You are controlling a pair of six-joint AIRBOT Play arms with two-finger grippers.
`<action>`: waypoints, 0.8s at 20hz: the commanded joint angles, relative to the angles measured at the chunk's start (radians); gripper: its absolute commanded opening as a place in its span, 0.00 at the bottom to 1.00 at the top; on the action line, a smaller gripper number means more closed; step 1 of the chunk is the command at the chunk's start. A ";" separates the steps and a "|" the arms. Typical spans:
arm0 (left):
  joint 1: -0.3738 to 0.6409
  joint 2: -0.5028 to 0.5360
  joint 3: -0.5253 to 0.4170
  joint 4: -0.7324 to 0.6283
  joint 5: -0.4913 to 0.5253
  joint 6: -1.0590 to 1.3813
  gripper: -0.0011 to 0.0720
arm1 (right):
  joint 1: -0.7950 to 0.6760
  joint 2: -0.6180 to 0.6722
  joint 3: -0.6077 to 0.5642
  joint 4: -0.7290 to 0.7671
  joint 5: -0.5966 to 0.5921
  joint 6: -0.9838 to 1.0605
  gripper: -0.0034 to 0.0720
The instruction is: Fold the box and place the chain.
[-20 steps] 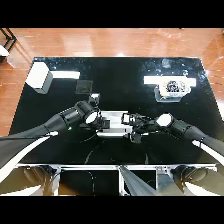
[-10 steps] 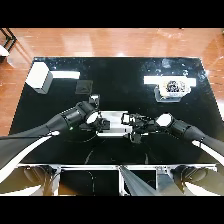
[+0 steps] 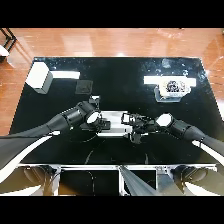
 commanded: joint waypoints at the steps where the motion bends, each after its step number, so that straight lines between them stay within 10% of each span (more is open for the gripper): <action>1: -0.006 -0.009 0.001 -0.030 0.029 0.014 0.04 | 0.001 0.000 0.000 -0.001 0.000 -0.001 0.61; 5: -0.008 -0.010 0.003 -0.037 0.015 0.014 0.04 | 0.001 0.000 0.000 -0.001 0.000 -0.001 0.61; 11: -0.007 -0.008 0.061 0.032 -0.076 -0.026 0.68 | 0.001 0.000 0.000 -0.001 0.000 -0.001 0.61; 16: -0.007 -0.009 0.069 0.047 -0.084 -0.032 0.68 | 0.001 0.000 0.000 -0.001 0.000 -0.001 0.61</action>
